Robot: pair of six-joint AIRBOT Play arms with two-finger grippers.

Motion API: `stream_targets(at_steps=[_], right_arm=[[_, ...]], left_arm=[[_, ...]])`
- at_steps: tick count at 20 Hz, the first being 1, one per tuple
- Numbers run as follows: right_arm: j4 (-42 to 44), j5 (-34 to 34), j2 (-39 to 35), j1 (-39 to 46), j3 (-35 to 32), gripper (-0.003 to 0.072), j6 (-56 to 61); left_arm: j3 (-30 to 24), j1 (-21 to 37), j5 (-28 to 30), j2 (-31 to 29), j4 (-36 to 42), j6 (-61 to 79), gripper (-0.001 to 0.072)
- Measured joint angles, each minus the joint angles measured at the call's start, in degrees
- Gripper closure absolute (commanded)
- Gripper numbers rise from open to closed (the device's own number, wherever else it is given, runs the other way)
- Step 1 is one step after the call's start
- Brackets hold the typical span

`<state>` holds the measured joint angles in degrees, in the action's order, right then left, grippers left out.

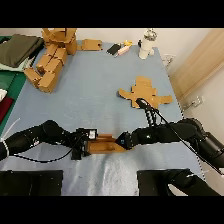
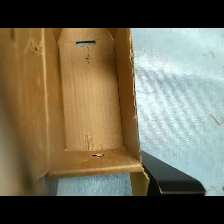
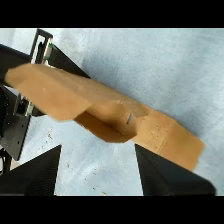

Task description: Fold the box.

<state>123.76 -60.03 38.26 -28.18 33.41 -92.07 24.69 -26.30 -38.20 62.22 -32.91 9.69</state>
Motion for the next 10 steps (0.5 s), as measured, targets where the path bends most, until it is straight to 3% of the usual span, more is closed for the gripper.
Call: stream_targets(at_steps=[4,5,6,7,8,10], right_arm=[[0.1,0.0,0.1,0.0,0.0,-0.0006,0.2],[0.4,0.0,0.4,0.0,0.0,0.0079,0.5],[0.5,0.0,0.9,0.0,-0.1,0.0254,1.0],[1.0,0.0,1.5,-0.1,0.0,0.0537,1.6],[1.6,0.0,2.5,-0.3,0.0,0.0682,2.0],[3.1,0.8,4.9,-1.6,0.0,0.0683,2.5]], left_arm=[[-0.1,-1.2,0.1,0.0,0.2,0.8,0.0207],[-0.1,-1.3,-0.2,0.0,0.3,0.9,0.0206],[-0.1,-1.3,-0.3,0.0,0.6,1.0,0.0207],[-0.1,-1.4,-0.4,0.0,0.6,1.0,0.0206],[-0.1,-1.4,-0.7,0.0,0.9,1.1,0.0206],[-0.1,-1.5,-0.7,0.2,1.1,1.2,0.0207]])
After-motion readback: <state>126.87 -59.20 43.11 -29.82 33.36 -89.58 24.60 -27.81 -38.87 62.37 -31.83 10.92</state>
